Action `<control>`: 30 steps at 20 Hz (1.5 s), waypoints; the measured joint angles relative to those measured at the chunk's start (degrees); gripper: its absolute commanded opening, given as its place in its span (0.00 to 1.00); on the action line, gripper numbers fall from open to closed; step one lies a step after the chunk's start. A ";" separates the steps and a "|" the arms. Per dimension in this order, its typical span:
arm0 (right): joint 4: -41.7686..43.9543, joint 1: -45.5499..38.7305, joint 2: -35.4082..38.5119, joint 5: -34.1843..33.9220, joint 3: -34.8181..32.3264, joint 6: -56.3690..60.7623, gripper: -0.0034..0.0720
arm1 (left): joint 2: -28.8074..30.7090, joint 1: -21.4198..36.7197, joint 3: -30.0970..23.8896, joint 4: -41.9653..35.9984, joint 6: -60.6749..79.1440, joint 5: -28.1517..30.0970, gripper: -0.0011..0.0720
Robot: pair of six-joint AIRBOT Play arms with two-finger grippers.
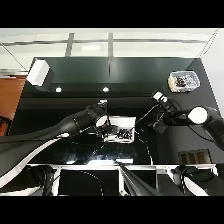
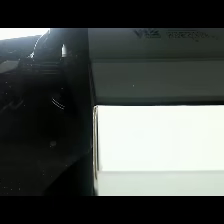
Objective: Fold the box and place the chain.
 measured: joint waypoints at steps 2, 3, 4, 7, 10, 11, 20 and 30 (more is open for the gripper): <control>4.20 0.28 -3.26 -1.42 -0.59 -11.56 0.99 | 0.00 0.00 0.00 0.02 0.00 0.00 0.05; 6.99 0.33 -4.81 -1.86 -0.72 -17.44 0.99 | 0.00 0.00 0.00 0.02 0.02 0.00 0.05; 10.19 0.39 -6.36 -2.23 -0.87 -23.65 0.98 | 0.00 0.00 0.00 0.02 0.02 0.00 0.05; 16.35 0.46 -10.14 -3.21 -1.09 -36.59 0.98 | 0.00 0.00 0.00 0.02 0.00 0.00 0.05; 19.10 0.46 -12.72 -4.96 -1.16 -42.75 0.98 | 0.00 0.00 0.00 0.02 0.00 0.00 0.05; 19.67 0.46 -13.35 -5.49 -1.16 -43.98 0.98 | 0.00 0.00 0.00 0.02 0.02 0.00 0.05; 21.86 0.46 -16.76 -7.17 -1.16 -47.69 0.91 | 0.00 0.00 0.00 0.02 0.02 0.02 0.05; 23.52 0.46 -16.85 -8.00 -1.22 -43.60 0.12 | 0.00 -0.02 0.00 0.04 0.02 0.02 0.05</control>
